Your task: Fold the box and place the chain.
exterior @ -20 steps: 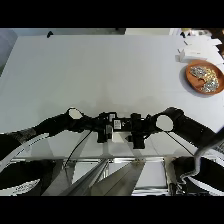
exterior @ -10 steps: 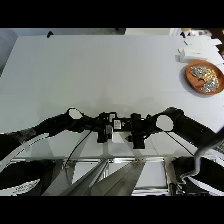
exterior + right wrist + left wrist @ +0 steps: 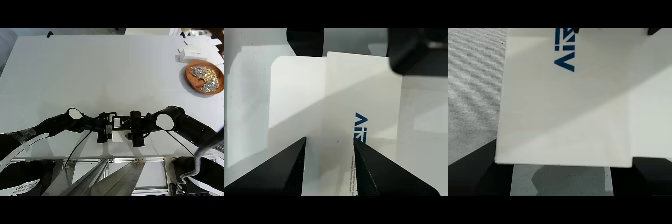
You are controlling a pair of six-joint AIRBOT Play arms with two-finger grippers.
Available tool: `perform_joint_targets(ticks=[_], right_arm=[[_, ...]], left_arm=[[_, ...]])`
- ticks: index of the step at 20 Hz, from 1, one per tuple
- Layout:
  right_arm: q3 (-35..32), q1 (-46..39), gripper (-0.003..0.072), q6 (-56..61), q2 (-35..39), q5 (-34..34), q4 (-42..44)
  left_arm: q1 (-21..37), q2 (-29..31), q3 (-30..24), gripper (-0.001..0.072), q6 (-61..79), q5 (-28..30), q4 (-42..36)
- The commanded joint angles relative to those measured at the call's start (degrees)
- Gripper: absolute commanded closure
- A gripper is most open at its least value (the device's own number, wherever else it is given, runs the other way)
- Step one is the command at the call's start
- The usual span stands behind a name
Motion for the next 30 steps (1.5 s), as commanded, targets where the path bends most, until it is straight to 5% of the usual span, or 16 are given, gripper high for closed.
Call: perform_joint_targets(ticks=[1, 11, 16, 30], right_arm=[[0.2, 0.0, 0.0345, 0.0, 0.0, 0.2, -1.6], [1.2, -2.1, 0.0355, 0.9, 3.2, 9.5, -0.6], [-1.6, -2.1, 0.0365, 3.5, 8.9, 8.1, -3.6], [-5.0, -2.1, 0.0428, 3.5, 8.1, 1.6, -5.5]], left_arm=[[0.0, 0.0, 0.0, 0.0598, 0.0, 0.0, 0.0], [0.0, 0.0, 0.0, 0.0598, -0.1, 0.0, 0.0], [0.0, 0.0, 0.0, 0.0598, 0.0, 0.0, 0.0], [0.0, 0.0, 0.0, 0.0598, 0.0, 0.0, 0.0]])
